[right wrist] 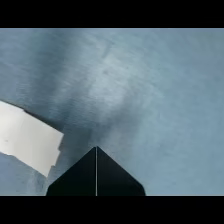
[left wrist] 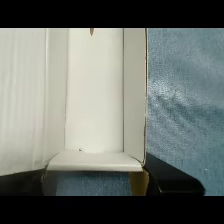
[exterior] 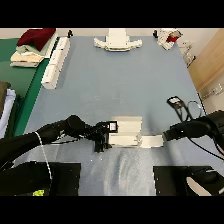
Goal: Fold the box.
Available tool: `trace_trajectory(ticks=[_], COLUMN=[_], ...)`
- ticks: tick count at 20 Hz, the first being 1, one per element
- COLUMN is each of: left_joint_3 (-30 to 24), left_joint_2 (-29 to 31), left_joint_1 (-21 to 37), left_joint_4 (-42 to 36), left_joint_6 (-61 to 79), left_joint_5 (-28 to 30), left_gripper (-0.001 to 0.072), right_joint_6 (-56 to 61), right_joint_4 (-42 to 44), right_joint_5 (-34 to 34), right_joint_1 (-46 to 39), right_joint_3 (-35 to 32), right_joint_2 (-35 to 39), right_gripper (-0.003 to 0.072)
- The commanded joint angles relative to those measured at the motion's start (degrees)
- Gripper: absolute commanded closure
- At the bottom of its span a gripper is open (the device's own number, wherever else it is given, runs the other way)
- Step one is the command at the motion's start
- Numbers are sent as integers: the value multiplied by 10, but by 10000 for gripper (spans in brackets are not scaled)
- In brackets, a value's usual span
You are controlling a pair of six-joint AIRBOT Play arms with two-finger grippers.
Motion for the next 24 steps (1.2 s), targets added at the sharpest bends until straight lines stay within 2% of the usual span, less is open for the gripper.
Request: trace_trajectory(ticks=[1,4,6,15,24], left_joint_3=[0,0,0,0,0], left_joint_2=[0,0,0,0,0], left_joint_1=[0,0,0,0,0], left_joint_4=[0,0,0,0,0], left_joint_6=[0,0,0,0,0], left_joint_5=[0,0,0,0,0], left_gripper=[186,186,186,186,186], right_joint_6=[38,-39,-64,-98,-98], right_joint_4=[111,282,321,394,435], right_joint_5=[-34,-35,-36,-40,-8], right_joint_1=[-152,-217,-209,-160,-99], right_joint_3=[-10,-36,-44,-62,-59], right_joint_2=[-27,-81,-109,-121,-120], right_gripper=[683,683,683,683,683])
